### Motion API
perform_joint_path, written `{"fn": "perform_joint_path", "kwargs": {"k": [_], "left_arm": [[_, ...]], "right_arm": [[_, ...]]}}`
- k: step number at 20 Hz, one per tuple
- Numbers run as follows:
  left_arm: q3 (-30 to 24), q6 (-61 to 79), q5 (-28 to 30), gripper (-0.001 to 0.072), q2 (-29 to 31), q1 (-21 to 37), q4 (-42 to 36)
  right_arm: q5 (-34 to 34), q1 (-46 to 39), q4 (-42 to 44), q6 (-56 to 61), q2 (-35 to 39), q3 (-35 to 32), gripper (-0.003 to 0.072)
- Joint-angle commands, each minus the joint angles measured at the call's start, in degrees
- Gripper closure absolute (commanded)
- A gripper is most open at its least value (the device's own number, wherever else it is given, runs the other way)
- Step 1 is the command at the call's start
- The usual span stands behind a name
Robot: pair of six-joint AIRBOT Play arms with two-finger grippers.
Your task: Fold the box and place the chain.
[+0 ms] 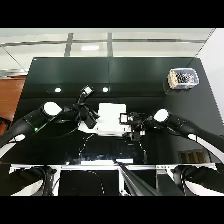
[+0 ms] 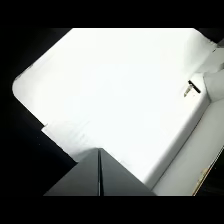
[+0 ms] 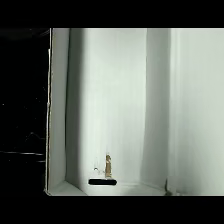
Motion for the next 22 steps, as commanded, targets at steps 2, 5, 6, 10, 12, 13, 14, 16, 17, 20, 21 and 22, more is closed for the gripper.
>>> {"fn": "perform_joint_path", "kwargs": {"k": [2, 5, 6, 10, 12, 13, 14, 16, 17, 20, 21, 22], "left_arm": [[-0.3, -0.2, -0.6, 0.068, -1.9, 0.0, 0.4], [0.2, -0.2, -0.9, 0.068, 0.2, 1.5, 0.9], [0.2, -0.3, -1.5, 0.068, 1.9, 2.5, 1.5], [0.1, -0.5, -10.8, 0.068, 10.4, 6.7, 5.9], [-0.7, -0.4, -16.4, 0.068, 13.5, 8.0, 7.9], [-1.2, 0.6, -19.2, 0.0679, 14.4, 8.4, 8.7], [-1.7, 3.9, -22.1, 0.0676, 14.5, 8.5, 9.4], [-2.5, 12.6, -23.7, 0.0368, 14.0, 8.5, 9.4], [-2.7, 15.4, -22.0, 0.0078, 13.6, 8.5, 9.6], [-2.7, 15.8, -16.0, -0.0008, 11.5, 8.0, 11.1], [-2.7, 17.6, -15.6, -0.0008, 10.4, 7.3, 12.0], [-2.7, 19.8, -15.6, -0.0006, 9.4, 6.6, 12.9]], "right_arm": [[0.0, 0.0, 0.0, 0.0, 0.0, 0.0, 0.0245], [0.0, 0.0, 0.0, 0.0, 0.0, 0.0, 0.0246], [0.0, 0.0, 0.0, 0.0, 0.0, 0.0, 0.0246], [0.0, 0.0, 0.0, 0.0, 0.0, 0.0, 0.0246], [0.0, 0.0, 0.0, 0.0, 0.0, 0.0, 0.0246], [0.2, 0.0, 0.0, 0.0, 0.0, 0.0, 0.0246], [0.3, 0.0, -0.2, 0.0, 0.0, 0.0, 0.0246], [0.5, 0.0, -0.3, -0.1, 0.0, 0.0, 0.0245], [0.5, 0.0, -0.3, -0.1, 0.0, 0.0, 0.0246], [0.5, 0.0, -0.2, -0.1, 0.0, 0.0, 0.0246], [0.5, 0.0, -0.3, -0.1, 0.0, 0.0, 0.0246], [0.5, 0.0, -0.3, -0.1, 0.0, 0.0, 0.0247]]}}
